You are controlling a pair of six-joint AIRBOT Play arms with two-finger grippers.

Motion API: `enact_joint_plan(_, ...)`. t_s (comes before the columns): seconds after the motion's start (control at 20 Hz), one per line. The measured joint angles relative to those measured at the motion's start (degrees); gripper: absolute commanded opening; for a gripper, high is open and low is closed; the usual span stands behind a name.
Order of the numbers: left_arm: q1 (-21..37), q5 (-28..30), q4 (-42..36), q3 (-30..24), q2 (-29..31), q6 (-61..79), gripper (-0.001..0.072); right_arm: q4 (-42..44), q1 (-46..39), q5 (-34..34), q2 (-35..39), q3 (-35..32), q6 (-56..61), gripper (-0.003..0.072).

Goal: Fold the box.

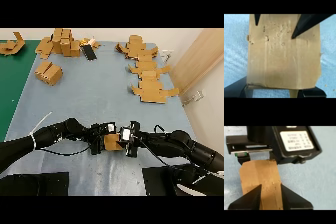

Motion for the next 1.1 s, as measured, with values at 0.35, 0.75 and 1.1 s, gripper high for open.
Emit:
enact_joint_plan(0.35, 0.0, 0.0, 0.0, 0.0, 0.0, 0.0, 0.0410, -2.9, 4.2, 1.7, 0.0, -1.1, 0.0, 0.0425)
enact_joint_plan(0.75, 0.0, 0.0, 0.0, 0.0, 0.0, 0.0, 0.0410, -7.7, 5.0, 2.6, -2.7, -2.1, 0.0, 0.0425)
enact_joint_plan(1.1, 0.0, 0.0, 0.0, 0.0, 0.0, 0.0, 0.0410, -13.0, 6.4, 2.8, -3.0, -2.1, 0.1, 0.0423)
